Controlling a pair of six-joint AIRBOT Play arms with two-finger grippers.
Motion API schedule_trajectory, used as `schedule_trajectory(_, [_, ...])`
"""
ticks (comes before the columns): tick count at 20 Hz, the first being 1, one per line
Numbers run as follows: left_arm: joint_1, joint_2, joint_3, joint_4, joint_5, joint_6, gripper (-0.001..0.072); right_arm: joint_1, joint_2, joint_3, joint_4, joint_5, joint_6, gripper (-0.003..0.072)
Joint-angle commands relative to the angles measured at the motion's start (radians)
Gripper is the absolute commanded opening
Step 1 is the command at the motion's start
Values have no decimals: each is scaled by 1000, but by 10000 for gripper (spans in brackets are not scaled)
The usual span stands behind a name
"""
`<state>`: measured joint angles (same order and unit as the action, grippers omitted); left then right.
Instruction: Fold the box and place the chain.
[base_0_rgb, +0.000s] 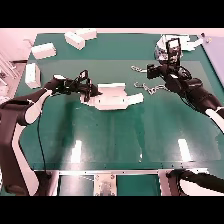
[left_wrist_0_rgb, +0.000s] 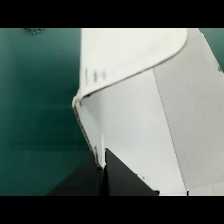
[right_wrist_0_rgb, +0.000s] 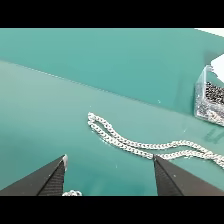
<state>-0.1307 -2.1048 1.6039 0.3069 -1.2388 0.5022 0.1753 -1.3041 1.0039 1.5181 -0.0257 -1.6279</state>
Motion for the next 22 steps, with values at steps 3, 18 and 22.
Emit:
schedule_trajectory(3, [0, 0, 1, 0, 0, 0, 21, -17, 0, -29, -928, 209, 943, 641])
schedule_trajectory(18, [0, 0, 1, 0, 0, 0, 20, -303, -153, -48, -1469, 1113, 1109, 641])
schedule_trajectory(22, [0, 0, 1, 0, 0, 0, 20, -237, -195, -49, -1762, 1153, 1090, 641])
